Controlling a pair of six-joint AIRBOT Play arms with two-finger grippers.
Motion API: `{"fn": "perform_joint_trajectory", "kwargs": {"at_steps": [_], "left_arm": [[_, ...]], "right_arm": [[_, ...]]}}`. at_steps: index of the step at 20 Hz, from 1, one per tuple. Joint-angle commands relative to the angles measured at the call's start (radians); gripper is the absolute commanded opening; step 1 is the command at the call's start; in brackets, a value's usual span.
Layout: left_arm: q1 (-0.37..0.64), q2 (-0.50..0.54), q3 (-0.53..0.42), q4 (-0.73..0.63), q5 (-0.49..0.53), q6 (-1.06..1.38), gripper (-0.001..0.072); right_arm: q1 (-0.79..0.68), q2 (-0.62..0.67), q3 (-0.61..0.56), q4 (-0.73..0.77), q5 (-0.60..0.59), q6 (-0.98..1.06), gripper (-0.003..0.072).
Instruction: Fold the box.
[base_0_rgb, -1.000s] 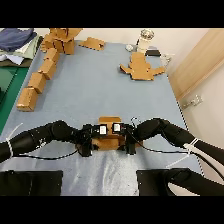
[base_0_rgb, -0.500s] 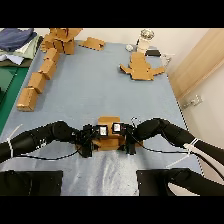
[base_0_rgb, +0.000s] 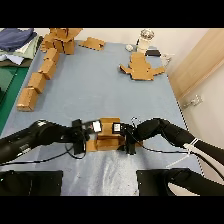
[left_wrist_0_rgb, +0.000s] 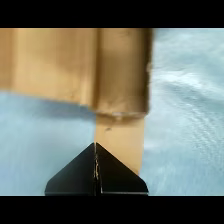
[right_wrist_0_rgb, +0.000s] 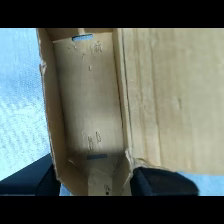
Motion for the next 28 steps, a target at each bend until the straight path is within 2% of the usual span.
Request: {"fn": "perform_joint_trajectory", "kwargs": {"at_steps": [1,2,4,6,8,11,15,18,21,23,28], "left_arm": [[0.051,0.169,-0.009,0.369,-0.102,-0.763,0.0013],[0.103,0.190,-0.019,0.419,-0.161,-0.958,0.0013],[0.234,0.194,-0.061,0.387,-0.256,-1.075,0.0013],[0.326,0.193,-0.116,0.147,-0.241,-0.909,0.0012],[0.348,0.191,-0.153,-0.061,-0.235,-0.763,0.0012],[0.348,0.152,-0.188,-0.137,-0.205,-0.753,0.0012],[0.333,0.072,-0.192,-0.329,-0.170,-0.636,0.0012],[0.268,-0.006,-0.192,-0.386,-0.116,-0.643,0.0012],[0.172,-0.057,-0.191,-0.445,-0.016,-0.647,0.0012],[0.124,-0.067,-0.182,-0.502,0.032,-0.645,0.0012],[0.086,-0.059,-0.119,-0.537,0.032,-0.655,0.0012]], "right_arm": [[0.000,0.000,0.000,0.000,0.000,-0.001,0.0501],[0.000,0.000,0.000,0.000,0.000,-0.001,0.0501],[0.000,0.000,0.000,0.000,0.000,-0.001,0.0501],[0.000,0.000,0.000,0.000,0.000,-0.001,0.0501],[0.000,0.000,0.000,0.000,0.000,-0.001,0.0501],[0.000,0.000,0.000,-0.001,0.000,-0.001,0.0501],[0.000,0.000,0.000,-0.002,0.000,-0.001,0.0501],[0.000,0.000,0.000,-0.002,0.000,-0.001,0.0501],[0.000,0.000,0.000,-0.003,0.000,-0.001,0.0501],[0.000,0.000,0.000,-0.003,0.000,-0.001,0.0501],[0.000,0.000,0.000,-0.003,0.000,-0.001,0.0501]]}}
